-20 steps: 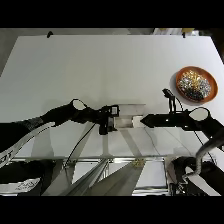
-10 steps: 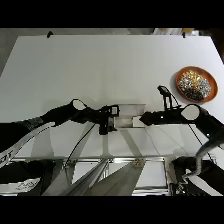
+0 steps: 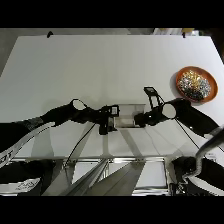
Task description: Fold the box and place the chain.
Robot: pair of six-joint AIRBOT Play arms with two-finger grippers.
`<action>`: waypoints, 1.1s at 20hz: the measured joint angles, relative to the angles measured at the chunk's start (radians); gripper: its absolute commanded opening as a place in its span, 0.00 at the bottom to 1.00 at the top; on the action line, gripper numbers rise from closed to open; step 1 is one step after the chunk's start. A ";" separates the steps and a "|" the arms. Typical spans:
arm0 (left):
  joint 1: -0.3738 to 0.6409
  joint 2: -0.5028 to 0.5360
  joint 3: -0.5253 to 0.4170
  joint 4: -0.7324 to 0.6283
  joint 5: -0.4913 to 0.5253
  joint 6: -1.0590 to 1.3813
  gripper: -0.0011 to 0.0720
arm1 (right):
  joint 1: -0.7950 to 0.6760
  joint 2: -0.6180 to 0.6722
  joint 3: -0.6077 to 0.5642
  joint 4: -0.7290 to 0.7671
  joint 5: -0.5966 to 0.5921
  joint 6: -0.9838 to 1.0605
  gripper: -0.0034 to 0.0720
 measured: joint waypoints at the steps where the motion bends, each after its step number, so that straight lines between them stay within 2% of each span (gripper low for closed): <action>1: 0.000 0.000 0.000 0.000 0.000 0.000 0.36 | 0.016 -0.020 0.018 -0.023 0.010 0.029 0.52; 4: 0.000 0.000 0.000 0.000 0.000 0.000 0.36 | 0.057 -0.075 0.061 -0.087 0.029 0.116 0.51; 6: 0.000 0.000 0.000 0.000 0.000 0.000 0.36 | 0.074 -0.104 0.075 -0.114 0.035 0.169 0.43; 9: 0.000 0.000 0.000 0.000 0.000 0.000 0.36 | 0.085 -0.126 0.084 -0.147 0.049 0.224 0.24; 10: 0.000 0.000 0.000 0.000 0.000 0.000 0.36 | 0.086 -0.130 0.086 -0.156 0.053 0.235 0.23; 11: 0.000 0.000 0.000 0.000 0.000 0.000 0.36 | 0.088 -0.133 0.088 -0.164 0.057 0.241 0.08; 15: 0.000 0.000 0.000 -0.001 0.000 -0.003 0.36 | 0.090 -0.137 0.090 -0.180 0.064 0.260 0.07; 16: 0.000 0.000 0.000 -0.001 0.000 -0.003 0.36 | 0.090 -0.138 0.090 -0.181 0.064 0.261 0.16; 17: 0.000 0.000 0.000 0.000 0.000 -0.002 0.36 | 0.091 -0.139 0.090 -0.183 0.061 0.258 0.34; 18: 0.000 0.000 0.000 0.001 0.000 0.002 0.36 | 0.092 -0.140 0.090 -0.179 0.056 0.258 0.39; 21: 0.000 0.000 0.000 0.001 0.000 0.001 0.36 | 0.092 -0.140 0.090 -0.187 0.056 0.260 0.37; 22: 0.000 0.000 0.000 0.001 0.000 0.001 0.36 | 0.092 -0.140 0.090 -0.195 0.057 0.267 0.29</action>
